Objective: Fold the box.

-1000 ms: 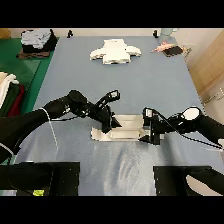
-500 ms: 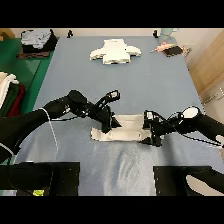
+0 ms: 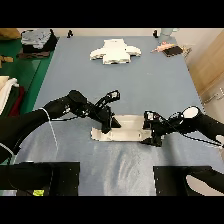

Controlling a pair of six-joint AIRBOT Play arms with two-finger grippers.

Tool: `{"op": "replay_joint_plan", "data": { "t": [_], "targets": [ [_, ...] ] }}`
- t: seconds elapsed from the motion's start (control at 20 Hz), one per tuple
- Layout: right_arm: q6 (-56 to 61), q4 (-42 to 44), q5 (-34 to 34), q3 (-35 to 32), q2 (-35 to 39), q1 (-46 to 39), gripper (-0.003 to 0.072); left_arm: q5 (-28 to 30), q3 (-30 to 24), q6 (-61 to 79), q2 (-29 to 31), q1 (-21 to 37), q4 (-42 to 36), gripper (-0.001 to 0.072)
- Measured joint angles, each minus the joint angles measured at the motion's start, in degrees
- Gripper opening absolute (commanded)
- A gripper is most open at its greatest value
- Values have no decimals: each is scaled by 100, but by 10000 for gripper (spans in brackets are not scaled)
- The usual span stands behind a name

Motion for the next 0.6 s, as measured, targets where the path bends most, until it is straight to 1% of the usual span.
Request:
{"op": "replay_joint_plan", "data": {
  "t": [0.6],
  "targets": [
    [-4, -9, -262, -7, -232, 2, 708, 15, 0, 0, 0, 0, -2, 17]
  ]
}}
